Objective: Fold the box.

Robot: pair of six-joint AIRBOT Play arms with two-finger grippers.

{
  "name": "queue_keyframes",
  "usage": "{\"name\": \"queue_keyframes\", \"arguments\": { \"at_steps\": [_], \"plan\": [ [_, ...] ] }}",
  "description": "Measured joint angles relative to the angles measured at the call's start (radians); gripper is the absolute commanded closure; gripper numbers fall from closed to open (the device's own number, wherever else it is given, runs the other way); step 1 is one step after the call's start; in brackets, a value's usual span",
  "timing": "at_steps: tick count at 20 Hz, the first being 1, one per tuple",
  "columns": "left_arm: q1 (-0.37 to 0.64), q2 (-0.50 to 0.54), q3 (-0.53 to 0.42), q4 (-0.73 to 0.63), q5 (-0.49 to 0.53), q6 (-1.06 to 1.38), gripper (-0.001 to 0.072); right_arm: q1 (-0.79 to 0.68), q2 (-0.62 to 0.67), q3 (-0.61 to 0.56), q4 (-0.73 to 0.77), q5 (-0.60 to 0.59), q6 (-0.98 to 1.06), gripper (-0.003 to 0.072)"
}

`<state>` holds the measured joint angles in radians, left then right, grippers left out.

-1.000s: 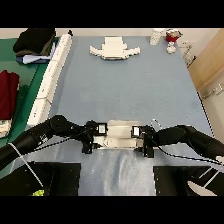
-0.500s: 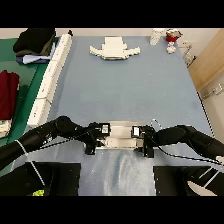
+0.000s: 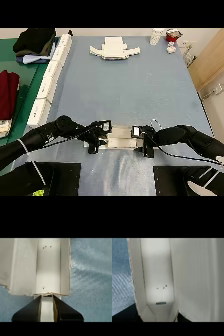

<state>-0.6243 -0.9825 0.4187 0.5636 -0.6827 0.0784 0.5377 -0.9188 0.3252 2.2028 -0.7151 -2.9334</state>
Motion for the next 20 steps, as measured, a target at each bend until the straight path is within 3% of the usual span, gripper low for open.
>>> {"name": "queue_keyframes", "arguments": {
  "at_steps": [9,10,11,12,13,14,15,16,17,18,20],
  "plan": [
    [-0.036,-0.019,0.000,-0.050,0.015,0.003,0.0494,0.000,0.000,0.000,0.000,0.000,0.000,0.0226],
    [-0.037,-0.020,0.000,-0.052,0.016,0.003,0.0465,0.000,0.000,0.000,0.000,0.000,0.000,0.0227],
    [-0.037,-0.021,0.000,-0.053,0.017,0.003,0.0261,0.000,0.000,0.000,0.000,0.000,0.000,0.0227],
    [-0.038,-0.021,0.000,-0.056,0.020,0.003,0.0110,0.000,0.000,0.000,0.000,0.000,0.000,0.0227],
    [-0.039,-0.022,0.000,-0.059,0.023,0.000,0.0113,0.000,0.000,0.000,0.000,0.000,-0.001,0.0227],
    [-0.039,-0.022,0.000,-0.059,0.023,0.000,0.0132,0.000,0.000,0.000,0.000,0.000,-0.001,0.0227],
    [-0.039,-0.022,0.000,-0.060,0.023,0.000,0.0265,0.000,0.000,0.000,0.000,0.000,-0.001,0.0226],
    [-0.039,-0.022,0.000,-0.060,0.019,-0.007,0.0498,0.000,0.000,0.000,0.000,0.000,0.000,0.0227],
    [-0.039,-0.022,0.000,-0.061,0.017,-0.014,0.0649,0.000,0.000,0.000,0.000,0.000,0.000,0.0226],
    [-0.039,-0.022,0.000,-0.065,0.013,-0.027,0.0694,0.000,0.000,0.000,0.000,0.000,0.000,0.0227],
    [-0.039,-0.022,0.000,-0.063,0.016,-0.061,0.0694,0.000,0.000,0.000,0.000,0.000,0.000,0.0227]
  ]
}}
